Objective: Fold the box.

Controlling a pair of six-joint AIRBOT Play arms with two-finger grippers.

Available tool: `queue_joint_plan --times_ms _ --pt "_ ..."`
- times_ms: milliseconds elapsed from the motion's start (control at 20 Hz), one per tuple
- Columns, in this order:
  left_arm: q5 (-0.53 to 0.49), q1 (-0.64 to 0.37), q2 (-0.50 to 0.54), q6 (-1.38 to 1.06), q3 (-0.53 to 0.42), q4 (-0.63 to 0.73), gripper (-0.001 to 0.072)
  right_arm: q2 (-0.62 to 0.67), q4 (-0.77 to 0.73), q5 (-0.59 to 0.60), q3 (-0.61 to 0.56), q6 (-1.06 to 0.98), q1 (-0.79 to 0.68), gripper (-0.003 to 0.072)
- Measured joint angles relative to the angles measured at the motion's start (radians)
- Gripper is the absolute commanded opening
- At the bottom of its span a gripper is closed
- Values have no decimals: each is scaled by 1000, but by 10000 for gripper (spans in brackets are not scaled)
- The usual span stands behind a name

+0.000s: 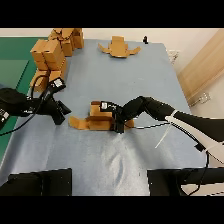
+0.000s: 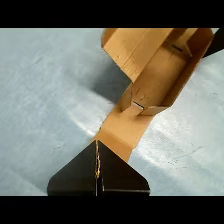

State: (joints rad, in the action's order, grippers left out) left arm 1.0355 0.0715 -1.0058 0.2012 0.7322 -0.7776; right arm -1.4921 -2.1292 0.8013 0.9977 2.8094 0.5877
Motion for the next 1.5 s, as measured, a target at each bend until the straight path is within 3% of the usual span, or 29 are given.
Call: queue_joint_plan --times_ms 100,150,200,450,800,850,900,950,1500 --pt "-14 25 -29 -12 -3 -1 17 -4 -3 0 1 27 -2 8" --pt "-18 41 -49 -25 -3 -1 199 -6 -3 0 1 36 -2 8" --pt "-23 57 -69 -44 -4 -1 430 -6 -5 -1 1 42 -2 8" --pt "-108 174 -161 -128 -5 -17 437 -9 -6 -2 1 53 -2 8" --pt "-237 312 -224 -184 -5 -144 435 -9 -6 0 1 53 -2 8" --pt "-246 327 -227 -191 -5 -148 395 -9 -6 0 1 53 -2 8" --pt "-250 341 -229 -195 -5 -153 270 -9 -6 0 1 52 -2 8" --pt "-255 354 -230 -201 -5 -156 232 -9 -6 0 1 50 -2 8" --pt "-283 435 -233 -216 -4 -105 232 -9 -7 8 0 38 -3 8"
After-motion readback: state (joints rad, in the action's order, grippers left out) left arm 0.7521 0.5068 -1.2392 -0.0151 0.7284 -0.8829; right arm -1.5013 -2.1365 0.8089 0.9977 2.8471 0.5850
